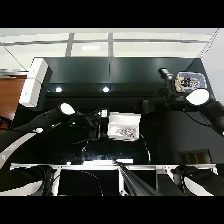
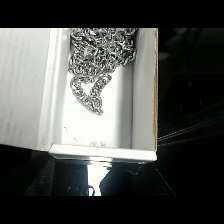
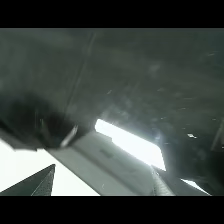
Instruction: Fold the box and place the chain.
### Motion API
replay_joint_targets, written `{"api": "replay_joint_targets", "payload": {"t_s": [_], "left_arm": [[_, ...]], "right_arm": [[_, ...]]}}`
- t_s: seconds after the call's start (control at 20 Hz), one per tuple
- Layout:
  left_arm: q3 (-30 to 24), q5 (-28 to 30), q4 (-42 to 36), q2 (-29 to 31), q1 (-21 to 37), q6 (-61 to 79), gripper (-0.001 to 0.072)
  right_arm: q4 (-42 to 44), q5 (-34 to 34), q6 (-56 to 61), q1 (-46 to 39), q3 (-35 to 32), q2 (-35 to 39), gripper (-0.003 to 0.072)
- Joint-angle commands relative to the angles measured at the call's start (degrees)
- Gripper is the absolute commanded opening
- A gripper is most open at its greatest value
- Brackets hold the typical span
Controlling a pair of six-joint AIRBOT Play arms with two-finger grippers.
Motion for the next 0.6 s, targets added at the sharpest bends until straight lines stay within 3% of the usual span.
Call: {"api": "replay_joint_targets", "payload": {"t_s": [0.0,0.1,0.3,0.55], "left_arm": [[0.0,0.0,0.0,0.0,0.0,0.0,0.0481],[0.0,-0.1,0.0,0.0,0.0,0.0,0.0481],[0.0,-0.1,0.1,0.0,0.0,0.0,0.0481],[0.0,-0.2,0.1,0.0,0.0,0.0,0.0481]], "right_arm": [[0.8,5.0,-22.8,3.2,0.9,-2.6,0.0717],[0.8,12.1,-35.8,3.1,3.4,-2.3,0.0717],[-2.1,21.1,-37.5,4.1,5.8,-1.1,0.0717],[-4.2,14.5,-39.2,8.5,0.3,-1.1,0.0717]]}}
